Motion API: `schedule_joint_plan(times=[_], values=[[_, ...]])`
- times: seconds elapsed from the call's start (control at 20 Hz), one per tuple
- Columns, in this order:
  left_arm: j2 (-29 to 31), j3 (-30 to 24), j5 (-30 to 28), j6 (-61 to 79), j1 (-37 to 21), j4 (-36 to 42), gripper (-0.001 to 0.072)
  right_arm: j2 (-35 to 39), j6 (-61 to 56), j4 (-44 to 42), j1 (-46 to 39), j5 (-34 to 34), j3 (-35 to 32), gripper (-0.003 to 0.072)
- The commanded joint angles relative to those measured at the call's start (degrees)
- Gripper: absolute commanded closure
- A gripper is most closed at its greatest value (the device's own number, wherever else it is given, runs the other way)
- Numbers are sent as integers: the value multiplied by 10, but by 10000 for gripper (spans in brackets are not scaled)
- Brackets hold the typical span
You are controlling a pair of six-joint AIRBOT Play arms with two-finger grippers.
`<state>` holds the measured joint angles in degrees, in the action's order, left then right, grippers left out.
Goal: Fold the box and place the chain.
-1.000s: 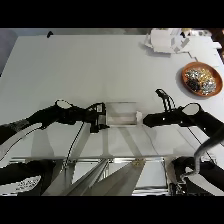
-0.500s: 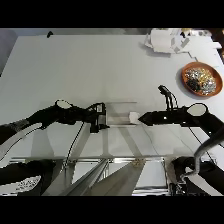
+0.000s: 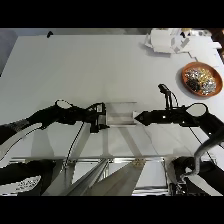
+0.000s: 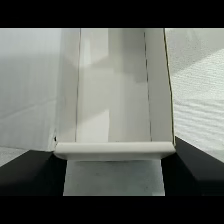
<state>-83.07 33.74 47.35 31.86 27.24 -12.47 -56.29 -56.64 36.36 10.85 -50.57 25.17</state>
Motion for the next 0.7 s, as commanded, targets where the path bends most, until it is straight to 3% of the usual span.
schedule_joint_plan(times=[0.0,0.1,0.3,0.65], values=[[0,0,0,0,0,0,500,-23,-119,139,52,33,26,105],[0,0,0,0,0,0,500,-58,-193,198,87,34,68,82],[0,0,0,0,0,0,501,-98,-288,231,149,33,138,89],[0,0,0,0,0,0,500,-126,-453,281,207,19,150,126]])
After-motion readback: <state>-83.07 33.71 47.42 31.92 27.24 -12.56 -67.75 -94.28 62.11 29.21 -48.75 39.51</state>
